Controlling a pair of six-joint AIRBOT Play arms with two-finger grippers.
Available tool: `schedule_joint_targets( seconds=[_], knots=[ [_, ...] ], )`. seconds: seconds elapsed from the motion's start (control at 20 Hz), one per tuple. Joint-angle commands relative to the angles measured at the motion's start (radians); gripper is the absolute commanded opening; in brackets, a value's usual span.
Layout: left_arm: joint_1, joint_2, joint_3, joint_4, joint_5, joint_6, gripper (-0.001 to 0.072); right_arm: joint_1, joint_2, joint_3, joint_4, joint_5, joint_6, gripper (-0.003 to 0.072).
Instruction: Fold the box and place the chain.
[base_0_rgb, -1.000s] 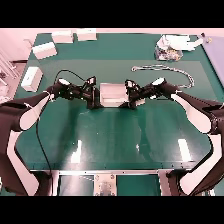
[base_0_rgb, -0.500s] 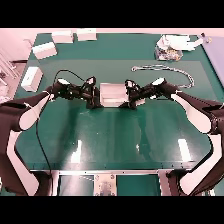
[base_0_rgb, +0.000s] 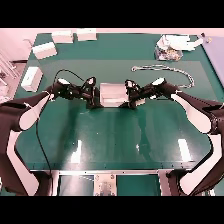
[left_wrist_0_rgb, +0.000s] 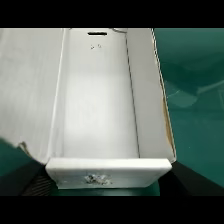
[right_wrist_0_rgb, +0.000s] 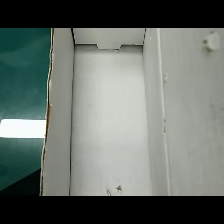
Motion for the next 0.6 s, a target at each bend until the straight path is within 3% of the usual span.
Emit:
schedule_joint_targets(
  seconds=[0.0, 0.55],
  knots=[
    [0.0, 0.0, 0.01, 0.005, 0.025, 0.013, 0.0709, 0.0, 0.001, 0.0, 0.0, 0.0, 0.001, 0.0557],
    [0.001, 0.0, 0.01, 0.008, 0.013, 0.018, 0.0708, 0.0, 0.001, 0.0, 0.0, 0.0, 0.0, 0.0558]
  ],
)
